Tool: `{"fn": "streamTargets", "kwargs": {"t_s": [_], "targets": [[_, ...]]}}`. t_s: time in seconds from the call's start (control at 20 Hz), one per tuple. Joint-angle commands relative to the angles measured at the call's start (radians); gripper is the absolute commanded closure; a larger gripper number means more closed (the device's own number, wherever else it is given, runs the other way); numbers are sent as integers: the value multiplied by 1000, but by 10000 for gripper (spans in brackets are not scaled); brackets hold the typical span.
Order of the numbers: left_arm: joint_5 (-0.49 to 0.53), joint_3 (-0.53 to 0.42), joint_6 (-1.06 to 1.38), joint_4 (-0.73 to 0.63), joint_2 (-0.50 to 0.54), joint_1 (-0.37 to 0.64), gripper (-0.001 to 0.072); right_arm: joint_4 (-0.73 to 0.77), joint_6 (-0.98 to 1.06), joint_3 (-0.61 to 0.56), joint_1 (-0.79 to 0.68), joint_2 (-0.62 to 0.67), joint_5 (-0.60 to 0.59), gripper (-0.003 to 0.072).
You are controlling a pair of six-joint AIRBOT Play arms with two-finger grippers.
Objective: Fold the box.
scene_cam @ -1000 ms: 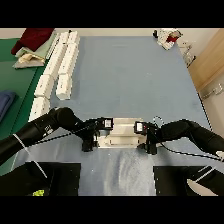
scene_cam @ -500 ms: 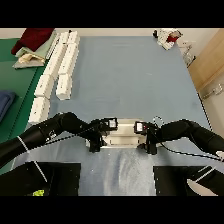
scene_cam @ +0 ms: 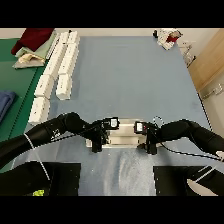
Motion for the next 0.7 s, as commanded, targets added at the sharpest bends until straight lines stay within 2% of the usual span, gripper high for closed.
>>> {"fn": "streamTargets", "kwargs": {"t_s": [0.0,0.35,0.65], "targets": [[34,0,91,-48,-6,-1,683,0,0,0,0,1,0,220],[45,0,164,-170,-24,-34,680,0,0,0,0,1,0,220],[50,0,153,-159,-42,-36,676,0,0,0,0,1,0,220]]}}
